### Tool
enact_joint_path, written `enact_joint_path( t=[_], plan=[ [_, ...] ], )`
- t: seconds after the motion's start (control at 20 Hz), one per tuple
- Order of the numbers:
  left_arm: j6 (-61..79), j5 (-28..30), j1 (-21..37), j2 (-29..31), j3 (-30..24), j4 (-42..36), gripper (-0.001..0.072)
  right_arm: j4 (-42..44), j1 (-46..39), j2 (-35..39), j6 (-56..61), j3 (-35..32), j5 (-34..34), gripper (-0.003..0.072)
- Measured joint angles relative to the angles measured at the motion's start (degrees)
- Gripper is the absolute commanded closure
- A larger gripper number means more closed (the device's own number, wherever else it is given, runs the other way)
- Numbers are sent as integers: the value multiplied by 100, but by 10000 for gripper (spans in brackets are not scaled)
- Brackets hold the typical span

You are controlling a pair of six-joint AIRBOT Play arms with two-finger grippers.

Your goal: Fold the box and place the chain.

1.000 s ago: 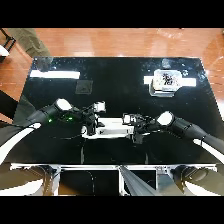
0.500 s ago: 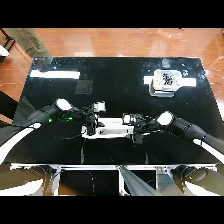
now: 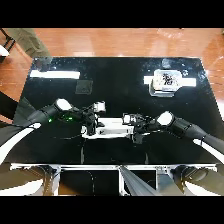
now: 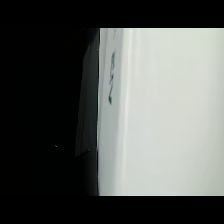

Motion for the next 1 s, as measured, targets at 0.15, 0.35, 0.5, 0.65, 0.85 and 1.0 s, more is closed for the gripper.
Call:
enact_joint_path(
  t=[0.15,0.35,0.5,0.65,0.85,1.0],
  plan=[
    [-22,-4,0,0,0,0,551,2,0,0,20,0,-9,392],
    [-17,-61,0,13,0,-2,335,7,0,0,76,0,-11,392],
    [0,-166,4,81,0,22,131,2,0,0,111,0,-9,392],
    [2,-223,63,227,2,35,127,9,0,0,160,0,-7,392],
    [-201,-302,313,632,2,232,127,35,0,0,190,0,-35,392],
    [-507,-398,540,1054,2,564,128,33,0,0,234,0,-105,392]
  ],
)
